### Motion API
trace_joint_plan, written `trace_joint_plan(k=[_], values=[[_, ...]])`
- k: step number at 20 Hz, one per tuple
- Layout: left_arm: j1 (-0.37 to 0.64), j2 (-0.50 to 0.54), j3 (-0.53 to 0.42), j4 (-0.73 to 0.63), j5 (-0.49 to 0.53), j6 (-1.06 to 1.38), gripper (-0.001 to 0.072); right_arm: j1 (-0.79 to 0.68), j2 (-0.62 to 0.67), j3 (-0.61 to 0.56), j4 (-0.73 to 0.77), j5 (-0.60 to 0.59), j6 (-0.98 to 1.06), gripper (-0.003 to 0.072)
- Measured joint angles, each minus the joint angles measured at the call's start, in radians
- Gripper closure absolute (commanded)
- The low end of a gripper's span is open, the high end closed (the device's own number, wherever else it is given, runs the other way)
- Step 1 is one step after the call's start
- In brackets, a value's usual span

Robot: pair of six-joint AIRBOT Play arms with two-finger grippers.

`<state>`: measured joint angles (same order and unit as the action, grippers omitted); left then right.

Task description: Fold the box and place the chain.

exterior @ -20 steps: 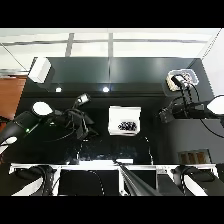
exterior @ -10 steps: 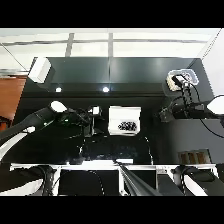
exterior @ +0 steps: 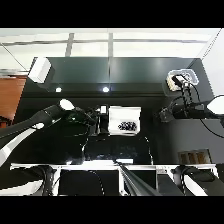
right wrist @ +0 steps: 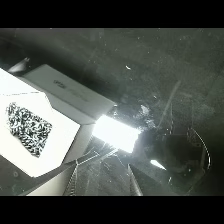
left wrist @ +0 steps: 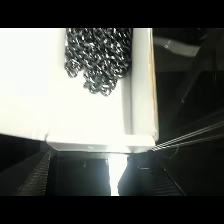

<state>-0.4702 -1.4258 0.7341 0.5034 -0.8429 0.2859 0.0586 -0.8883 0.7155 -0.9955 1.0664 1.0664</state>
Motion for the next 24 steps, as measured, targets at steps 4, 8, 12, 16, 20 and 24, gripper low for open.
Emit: trace_joint_plan(k=[4, 8, 12, 16, 20, 24], values=[[-0.01, -0.017, 0.02, 0.014, 0.014, -0.035, -0.0005, 0.0, 0.0, 0.0, 0.0, 0.0, 0.0, 0.031], [-0.029, -0.023, 0.028, 0.027, 0.013, -0.047, -0.0002, 0.0, 0.0, 0.0, 0.0, 0.0, -0.001, 0.031], [-0.061, -0.024, 0.03, 0.032, 0.018, -0.05, 0.0172, 0.0, 0.0, 0.0, 0.0, 0.0, -0.001, 0.031], [-0.078, -0.024, 0.031, 0.032, 0.047, -0.073, 0.0364, 0.0, 0.0, 0.0, -0.001, -0.002, -0.002, 0.031], [-0.083, -0.024, 0.031, 0.032, 0.066, -0.087, 0.0364, -0.001, -0.001, 0.0, 0.041, -0.067, -0.001, 0.0024], [-0.084, -0.024, 0.031, 0.032, 0.073, -0.09, 0.0364, 0.008, -0.064, 0.042, 0.164, -0.187, 0.004, 0.0025]])
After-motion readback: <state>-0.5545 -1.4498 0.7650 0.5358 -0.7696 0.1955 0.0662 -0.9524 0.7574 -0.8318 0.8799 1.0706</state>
